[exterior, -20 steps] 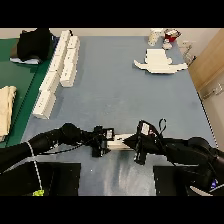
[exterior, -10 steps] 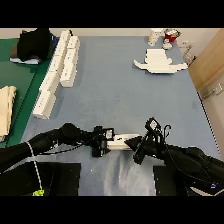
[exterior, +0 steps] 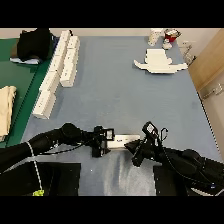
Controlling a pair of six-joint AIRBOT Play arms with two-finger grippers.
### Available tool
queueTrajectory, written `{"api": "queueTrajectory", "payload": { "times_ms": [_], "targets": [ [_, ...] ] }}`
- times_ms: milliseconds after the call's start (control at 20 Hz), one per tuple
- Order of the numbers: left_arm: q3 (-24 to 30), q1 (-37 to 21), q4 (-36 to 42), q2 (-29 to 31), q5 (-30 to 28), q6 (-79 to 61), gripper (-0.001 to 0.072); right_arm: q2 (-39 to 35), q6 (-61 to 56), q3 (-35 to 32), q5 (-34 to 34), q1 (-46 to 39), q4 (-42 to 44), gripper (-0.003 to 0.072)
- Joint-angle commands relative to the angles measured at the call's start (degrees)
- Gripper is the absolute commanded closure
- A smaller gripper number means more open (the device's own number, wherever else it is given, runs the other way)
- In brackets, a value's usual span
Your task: Fold the box.
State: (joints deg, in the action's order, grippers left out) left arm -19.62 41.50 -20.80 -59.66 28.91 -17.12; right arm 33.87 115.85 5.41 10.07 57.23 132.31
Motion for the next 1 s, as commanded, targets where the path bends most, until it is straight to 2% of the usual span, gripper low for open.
{"api": "queueTrajectory", "payload": {
  "times_ms": [0, 450, 950],
  "targets": [
    [0.0, 0.0, 0.0, 0.0, 0.0, 0.0, 0.0255, 0.6, -0.4, -0.4, 0.9, 0.3, -0.5, 0.067],
    [0.0, 0.0, 0.0, 0.0, 0.0, 0.0, 0.0255, 1.6, -0.5, -0.1, 0.8, 0.3, -0.7, 0.0669],
    [0.0, 0.0, 0.0, 0.0, 0.0, 0.0, 0.0255, 0.3, -0.5, 6.3, 2.2, 0.2, -12.0, 0.0669]
  ]
}}
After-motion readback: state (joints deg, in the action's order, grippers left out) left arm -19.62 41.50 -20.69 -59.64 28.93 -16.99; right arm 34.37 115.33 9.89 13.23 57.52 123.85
